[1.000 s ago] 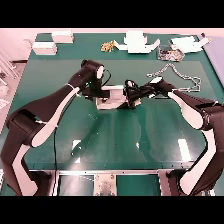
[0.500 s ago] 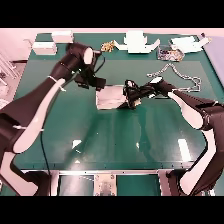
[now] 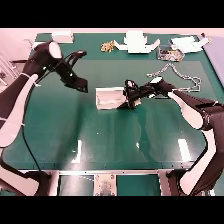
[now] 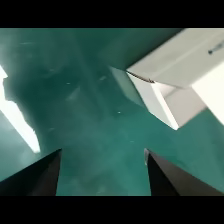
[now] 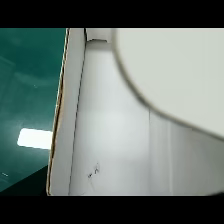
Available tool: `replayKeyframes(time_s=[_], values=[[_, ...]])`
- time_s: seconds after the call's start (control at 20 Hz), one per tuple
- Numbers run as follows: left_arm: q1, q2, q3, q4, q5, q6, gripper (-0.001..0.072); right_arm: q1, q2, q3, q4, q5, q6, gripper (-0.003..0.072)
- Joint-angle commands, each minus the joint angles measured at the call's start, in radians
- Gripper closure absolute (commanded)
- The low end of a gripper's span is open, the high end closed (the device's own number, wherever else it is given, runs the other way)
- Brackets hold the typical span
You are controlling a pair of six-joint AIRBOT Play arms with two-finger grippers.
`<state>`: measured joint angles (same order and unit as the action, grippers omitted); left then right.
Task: Fold the box and place the chain.
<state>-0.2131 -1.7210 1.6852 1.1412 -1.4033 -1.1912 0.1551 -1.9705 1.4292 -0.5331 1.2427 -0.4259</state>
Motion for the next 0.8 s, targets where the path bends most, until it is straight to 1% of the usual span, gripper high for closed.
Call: replayKeyframes(time_s=[0.0, 0.1, 0.15, 0.2, 0.25, 0.3, 0.4, 0.45, 0.55, 0.6, 0.75], values=[[0.098, 0.002, -0.163, -0.371, 0.073, 0.442, 0.0088, 0.0, 0.0, 0.0, 0.0, 0.0, 0.0, 0.012], [0.098, 0.001, -0.211, -0.418, 0.138, 0.603, 0.0087, 0.0, 0.0, 0.0, 0.0, 0.0, 0.0, 0.012], [0.098, -0.005, -0.221, -0.433, 0.147, 0.662, 0.0086, 0.0, 0.0, 0.0, 0.0, 0.0, 0.0, 0.012], [0.098, -0.009, -0.233, -0.433, 0.182, 0.719, 0.0084, 0.0, 0.0, 0.0, 0.0, 0.0, 0.0, 0.012], [0.098, -0.01, -0.254, -0.421, 0.239, 0.845, 0.0016, 0.0, 0.0, 0.0, 0.0, 0.0, 0.0, 0.012], [0.098, -0.01, -0.278, -0.417, 0.292, 0.989, -0.0011, 0.0, 0.0, 0.0, 0.0, 0.0, 0.0, 0.012], [0.098, -0.011, -0.317, -0.42, 0.384, 1.251, -0.0011, 0.0, 0.0, 0.0, 0.0, 0.0, 0.0, 0.012], [0.098, -0.018, -0.33, -0.423, 0.428, 1.311, -0.0011, 0.0, 0.0, 0.0, 0.0, 0.0, 0.0, 0.012], [0.098, -0.054, -0.332, -0.472, 0.406, 1.34, -0.0011, 0.0, 0.0, 0.0, 0.0, 0.0, 0.0, 0.012], [0.098, -0.072, -0.332, -0.507, 0.375, 1.358, -0.0011, 0.0, 0.0, 0.0, 0.0, 0.0, 0.0, 0.012], [0.098, -0.097, -0.332, -0.582, 0.336, 1.423, -0.0011, 0.0, 0.0, 0.0, 0.0, 0.0, 0.0, 0.012]])
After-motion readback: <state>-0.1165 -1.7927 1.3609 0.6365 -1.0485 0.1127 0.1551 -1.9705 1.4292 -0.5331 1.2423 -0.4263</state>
